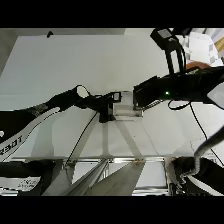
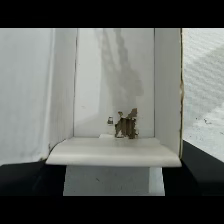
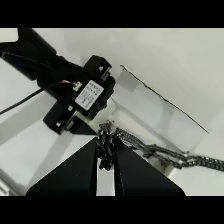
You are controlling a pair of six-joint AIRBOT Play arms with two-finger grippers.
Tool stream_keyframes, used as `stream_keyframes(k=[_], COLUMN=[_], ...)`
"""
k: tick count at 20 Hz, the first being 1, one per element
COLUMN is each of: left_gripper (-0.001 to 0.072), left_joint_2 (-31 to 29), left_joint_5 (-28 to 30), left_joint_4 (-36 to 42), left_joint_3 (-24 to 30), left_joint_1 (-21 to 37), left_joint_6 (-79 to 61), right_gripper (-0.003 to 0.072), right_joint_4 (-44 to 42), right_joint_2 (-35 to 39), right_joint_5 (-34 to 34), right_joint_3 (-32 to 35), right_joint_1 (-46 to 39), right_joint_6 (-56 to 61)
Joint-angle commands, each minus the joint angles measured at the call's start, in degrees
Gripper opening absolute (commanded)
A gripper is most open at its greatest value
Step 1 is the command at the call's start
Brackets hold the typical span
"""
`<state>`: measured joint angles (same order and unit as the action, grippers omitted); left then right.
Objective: Fold the box and place the chain.
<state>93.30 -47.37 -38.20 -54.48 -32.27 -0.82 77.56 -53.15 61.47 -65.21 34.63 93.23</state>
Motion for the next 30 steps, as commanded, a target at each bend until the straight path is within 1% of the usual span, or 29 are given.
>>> stream_keyframes(k=[1, 4, 7, 10, 13, 15, 20, 21, 22, 23, 26, 28, 30], left_gripper=[0.0017, 0.0017, 0.0017, 0.0017, 0.0017, 0.0017, 0.0017, 0.0017, 0.0017, 0.0017, 0.0017, 0.0017, 0.0017], left_joint_2=[0.0, 0.0, 0.0, 0.0, 0.0, 0.0, 0.0, 0.0, 0.0, 0.0, 0.0, 0.0, 0.0], left_joint_5=[0.0, 0.0, 0.0, 0.0, 0.0, 0.0, 0.0, 0.0, 0.0, 0.0, 0.0, 0.0, 0.0], left_joint_4=[0.0, 0.0, 0.0, 0.0, 0.0, 0.0, 0.0, 0.0, 0.0, 0.0, 0.0, 0.0, 0.0], left_joint_3=[0.0, 0.0, 0.0, 0.0, 0.0, 0.0, 0.0, 0.0, 0.0, 0.0, 0.0, 0.0, 0.0], left_joint_1=[0.0, 0.0, 0.0, 0.0, 0.0, 0.0, 0.0, 0.0, 0.0, 0.0, 0.0, 0.0, 0.0], left_joint_6=[0.0, 0.0, 0.0, 0.0, 0.0, 0.0, 0.0, 0.0, 0.0, 0.0, 0.0, 0.0, 0.0], right_gripper=[0.0008, 0.0008, 0.0009, 0.0008, 0.0008, 0.0009, 0.0014, 0.0084, 0.0189, 0.0253, 0.0260, 0.0260, 0.0259], right_joint_4=[-0.6, -1.4, -1.7, -4.0, -5.6, -6.3, -5.7, -4.8, -3.9, -3.5, -3.3, -2.3, -0.7], right_joint_2=[-0.1, -0.1, -0.6, -3.6, -7.9, -9.8, -10.4, -10.4, -10.4, -10.4, -10.1, -9.2, -7.6], right_joint_5=[-7.1, -8.9, -15.0, -19.2, -21.9, -21.9, -20.7, -19.8, -19.0, -18.8, -18.6, -14.7, -8.7], right_joint_3=[5.9, 11.8, 18.5, 22.8, 23.5, 23.5, 23.5, 23.5, 23.5, 23.5, 22.9, 20.6, 17.6], right_joint_1=[0.4, 0.4, 0.4, 0.4, 0.4, 0.4, 0.4, 0.4, 0.4, 0.4, 0.3, -0.2, -2.8], right_joint_6=[1.5, 1.6, 2.9, 2.8, 2.6, 2.3, 2.3, 2.3, 2.3, 2.3, 2.3, 2.2, -0.1])
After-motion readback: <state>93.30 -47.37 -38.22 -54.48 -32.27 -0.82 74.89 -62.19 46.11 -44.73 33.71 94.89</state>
